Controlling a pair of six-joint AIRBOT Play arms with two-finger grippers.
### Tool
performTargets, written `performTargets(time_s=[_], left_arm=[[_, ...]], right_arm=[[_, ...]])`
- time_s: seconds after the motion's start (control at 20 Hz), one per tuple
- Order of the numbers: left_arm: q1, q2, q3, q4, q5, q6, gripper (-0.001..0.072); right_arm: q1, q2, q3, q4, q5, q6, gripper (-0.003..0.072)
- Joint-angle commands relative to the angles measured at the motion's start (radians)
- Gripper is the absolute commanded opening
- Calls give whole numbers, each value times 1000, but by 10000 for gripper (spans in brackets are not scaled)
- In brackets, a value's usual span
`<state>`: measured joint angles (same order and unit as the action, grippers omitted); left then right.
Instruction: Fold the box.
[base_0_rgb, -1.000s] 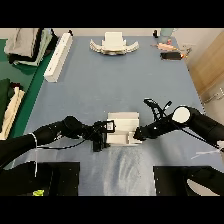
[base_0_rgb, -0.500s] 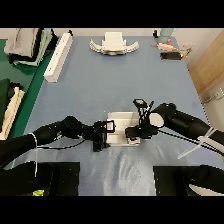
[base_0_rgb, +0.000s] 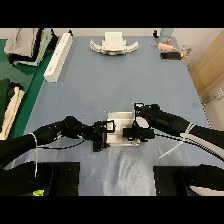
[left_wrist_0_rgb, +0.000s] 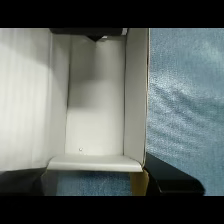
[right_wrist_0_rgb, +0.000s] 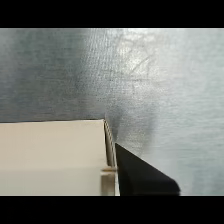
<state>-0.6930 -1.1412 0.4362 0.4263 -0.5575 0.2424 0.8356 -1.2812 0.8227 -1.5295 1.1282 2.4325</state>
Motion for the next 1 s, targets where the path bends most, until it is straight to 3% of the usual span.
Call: performTargets(time_s=[0.0, 0.1, 0.2, 0.45, 0.5, 0.55, 0.6, 0.8, 0.9, 0.95], left_arm=[[1, 0, 1, 0, 0, 1, 408], [1, 0, 1, 0, 0, 0, 408], [1, 0, 1, 0, 0, 0, 408], [1, 0, 1, 0, 0, 0, 408], [1, 0, 1, 0, 0, 1, 408], [1, 0, 1, 0, 0, 0, 408], [1, 0, 1, 0, 0, 0, 408], [1, 0, 1, 0, 0, 0, 408], [1, 0, 1, 0, 0, 0, 408], [1, 0, 1, 0, 0, 0, 408]], right_arm=[[2, -16, 3, -31, 7, 71, 310], [2, -16, 3, -40, 7, 81, 112], [2, -16, 3, -46, 8, 81, 4], [2, -14, 3, -50, 8, 80, 5], [2, -10, 3, -48, 8, 80, 105], [2, -2, 3, -48, 8, 79, 306], [2, 7, 3, -45, 10, 71, 343], [2, 41, 3, -45, 34, 53, 344], [2, 51, 3, -37, 34, 45, 440], [2, 55, 3, -34, 34, 45, 440]])
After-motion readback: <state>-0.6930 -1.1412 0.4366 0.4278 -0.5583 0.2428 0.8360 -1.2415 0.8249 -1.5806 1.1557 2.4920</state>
